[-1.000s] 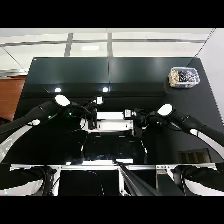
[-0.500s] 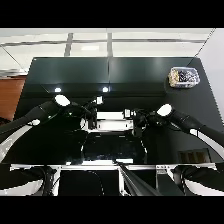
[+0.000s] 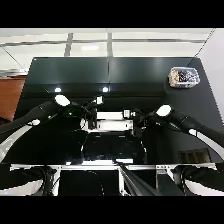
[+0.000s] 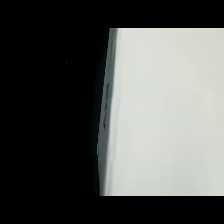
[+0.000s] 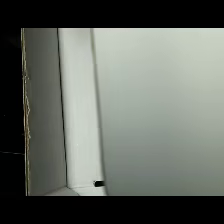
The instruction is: Fold the box and place the chain.
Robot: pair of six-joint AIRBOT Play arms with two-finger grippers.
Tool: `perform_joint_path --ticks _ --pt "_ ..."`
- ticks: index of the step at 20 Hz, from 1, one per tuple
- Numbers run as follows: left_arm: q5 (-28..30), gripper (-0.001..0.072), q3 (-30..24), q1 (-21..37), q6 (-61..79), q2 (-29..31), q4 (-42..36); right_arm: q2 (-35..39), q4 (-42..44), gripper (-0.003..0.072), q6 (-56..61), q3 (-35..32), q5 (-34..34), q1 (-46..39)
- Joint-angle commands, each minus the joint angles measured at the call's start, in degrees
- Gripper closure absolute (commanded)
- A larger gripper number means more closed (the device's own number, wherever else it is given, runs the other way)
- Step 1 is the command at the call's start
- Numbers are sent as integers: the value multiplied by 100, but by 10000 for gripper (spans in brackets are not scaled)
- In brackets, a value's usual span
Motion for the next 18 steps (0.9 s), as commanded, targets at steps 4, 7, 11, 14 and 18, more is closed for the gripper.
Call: perform_joint_path --ticks 4,7,11,14,18 --pt "-2 681 -2 4 0 -4 0 0 -50 -28 59 4 -57 28" --pt "-2 681 -2 4 -2 -4 0 0 -50 -27 59 4 -57 28" --pt "2 569 0 9 -2 15 2 0 -55 28 57 4 -57 28" --pt "2 297 74 9 -232 179 4 0 -55 149 59 4 -57 28" --pt "-24 3 214 61 -1333 861 782 0 -55 148 57 2 -59 28"
